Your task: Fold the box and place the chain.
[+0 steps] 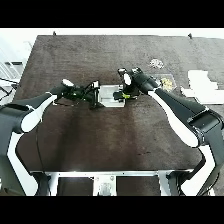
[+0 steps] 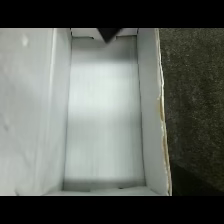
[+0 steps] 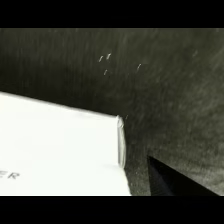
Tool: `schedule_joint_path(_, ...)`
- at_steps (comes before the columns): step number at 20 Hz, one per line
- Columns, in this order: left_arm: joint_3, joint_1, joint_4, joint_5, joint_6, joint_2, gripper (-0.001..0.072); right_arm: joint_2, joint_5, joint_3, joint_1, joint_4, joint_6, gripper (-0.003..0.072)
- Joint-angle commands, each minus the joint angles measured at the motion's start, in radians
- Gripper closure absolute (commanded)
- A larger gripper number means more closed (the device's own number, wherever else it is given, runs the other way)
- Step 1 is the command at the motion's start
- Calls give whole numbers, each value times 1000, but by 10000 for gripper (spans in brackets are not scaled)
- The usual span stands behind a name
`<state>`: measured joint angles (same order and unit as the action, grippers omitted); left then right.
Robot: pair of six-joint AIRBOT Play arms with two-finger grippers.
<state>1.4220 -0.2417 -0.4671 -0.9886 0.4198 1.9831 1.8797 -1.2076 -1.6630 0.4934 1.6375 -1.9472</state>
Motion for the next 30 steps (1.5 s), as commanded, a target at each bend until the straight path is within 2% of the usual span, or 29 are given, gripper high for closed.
schedule_joint_path(1,0,0,0,0,-2,0,650,-16,2,-2,-6,-5,-8,136)
schedule_joint_path(8,0,0,0,0,-2,0,650,-213,-39,-1,-29,1,153,136)
schedule_joint_path(11,0,0,0,0,-2,0,650,-302,-40,0,-88,92,192,136)
schedule_joint_path(14,0,0,0,0,-2,0,649,-326,-42,3,-195,136,257,136)
schedule_joint_path(16,0,0,0,1,-2,0,649,-326,11,48,-282,135,283,136)
schedule_joint_path(18,0,0,0,1,-2,0,649,-326,125,133,-364,117,284,137)
schedule_joint_path(21,0,0,0,1,-2,0,649,-314,285,240,-449,-39,362,137)
schedule_joint_path(26,0,0,0,1,-2,0,649,-216,380,246,-502,-241,452,176)
schedule_joint_path(27,0,0,0,2,-2,0,650,-198,387,246,-504,-280,484,227)
schedule_joint_path(28,0,0,0,2,-2,0,649,-180,394,246,-505,-316,513,246)
schedule_joint_path(30,0,0,0,2,-2,0,649,-154,408,246,-505,-352,517,246)
